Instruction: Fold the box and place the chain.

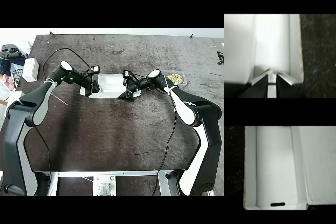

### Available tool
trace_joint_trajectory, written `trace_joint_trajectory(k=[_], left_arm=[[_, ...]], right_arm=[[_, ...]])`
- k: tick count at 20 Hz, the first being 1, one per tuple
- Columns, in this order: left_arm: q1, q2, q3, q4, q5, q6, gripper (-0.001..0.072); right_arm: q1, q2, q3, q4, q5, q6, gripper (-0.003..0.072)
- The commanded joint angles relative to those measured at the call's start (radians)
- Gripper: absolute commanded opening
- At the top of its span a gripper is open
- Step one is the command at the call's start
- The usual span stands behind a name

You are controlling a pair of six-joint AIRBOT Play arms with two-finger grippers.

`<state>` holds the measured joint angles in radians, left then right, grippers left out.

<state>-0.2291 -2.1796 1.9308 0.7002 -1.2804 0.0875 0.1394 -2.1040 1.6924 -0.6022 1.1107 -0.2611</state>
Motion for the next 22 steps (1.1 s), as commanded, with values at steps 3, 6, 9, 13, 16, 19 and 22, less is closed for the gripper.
trace_joint_trajectory(k=[3,6,9,13,16,19,22], left_arm=[[-0.032,-0.019,0.0,-0.035,-0.008,0.0,0.0116],[-0.029,-0.019,0.0,-0.033,-0.009,0.0,0.023],[-0.023,-0.019,0.0,-0.034,0.01,-0.002,0.0519],[-0.003,-0.018,0.002,-0.036,0.036,-0.056,0.068],[0.019,-0.018,0.001,-0.04,0.032,-0.08,0.0613],[0.053,-0.017,0.002,-0.06,-0.008,-0.083,0.0198],[0.08,-0.005,0.002,-0.085,-0.082,-0.085,0.0013]], right_arm=[[0.001,0.0,0.0,0.0,0.0,0.0,0.0442],[0.001,0.0,0.0,0.0,0.0,0.0,0.0442],[0.001,0.0,0.0,0.0,0.0,0.0,0.0442],[0.001,0.0,0.0,0.0,0.0,0.0,0.0442],[0.001,0.0,0.0,0.0,0.0,0.0,0.0442],[0.001,0.0,0.0,0.0,0.0,0.0,0.0442],[0.001,0.0,0.0,0.0,0.0,0.0,0.0442]])
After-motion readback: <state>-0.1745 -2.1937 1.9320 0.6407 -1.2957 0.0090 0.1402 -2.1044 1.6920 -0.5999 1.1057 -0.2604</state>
